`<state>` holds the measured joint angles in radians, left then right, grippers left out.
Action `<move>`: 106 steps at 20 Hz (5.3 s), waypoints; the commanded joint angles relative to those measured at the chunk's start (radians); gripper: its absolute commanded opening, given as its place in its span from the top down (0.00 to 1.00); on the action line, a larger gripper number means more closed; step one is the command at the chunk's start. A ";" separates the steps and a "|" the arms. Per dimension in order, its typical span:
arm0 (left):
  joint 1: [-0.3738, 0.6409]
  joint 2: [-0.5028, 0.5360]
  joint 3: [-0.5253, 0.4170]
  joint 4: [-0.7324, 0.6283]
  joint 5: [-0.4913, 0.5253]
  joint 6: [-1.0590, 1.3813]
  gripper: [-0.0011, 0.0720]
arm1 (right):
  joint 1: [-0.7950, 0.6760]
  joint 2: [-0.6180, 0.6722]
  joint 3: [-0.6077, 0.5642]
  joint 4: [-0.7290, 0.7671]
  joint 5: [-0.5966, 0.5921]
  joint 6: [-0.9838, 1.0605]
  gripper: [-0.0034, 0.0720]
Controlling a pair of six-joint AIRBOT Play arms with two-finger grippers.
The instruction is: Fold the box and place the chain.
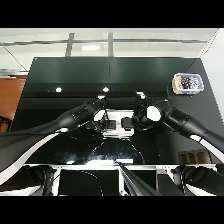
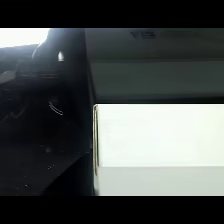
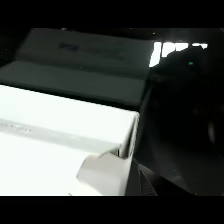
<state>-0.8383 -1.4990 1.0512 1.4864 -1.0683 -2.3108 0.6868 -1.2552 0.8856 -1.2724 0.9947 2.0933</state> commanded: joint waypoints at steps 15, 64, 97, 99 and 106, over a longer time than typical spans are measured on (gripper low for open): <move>0.000 -0.003 0.001 0.016 -0.019 -0.028 0.95 | 0.033 -0.129 0.109 -0.098 0.103 0.066 0.48; 0.000 -0.003 0.001 0.012 -0.038 -0.028 0.95 | 0.042 -0.208 0.121 -0.080 0.048 0.082 0.68; 0.000 -0.003 0.001 0.020 -0.025 0.007 0.94 | -0.947 -0.422 0.608 0.111 -0.042 0.080 0.04; 0.001 -0.003 0.001 0.021 -0.029 0.012 0.94 | -0.954 -0.445 0.621 0.108 -0.027 0.112 0.14; 0.001 -0.003 0.001 0.021 -0.028 0.012 0.95 | -0.953 -0.505 0.621 0.101 -0.034 0.113 0.14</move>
<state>-0.8383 -1.5017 1.0515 1.5066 -1.0943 -2.3024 -0.2634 -1.7329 1.4998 -1.1778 0.9543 2.1967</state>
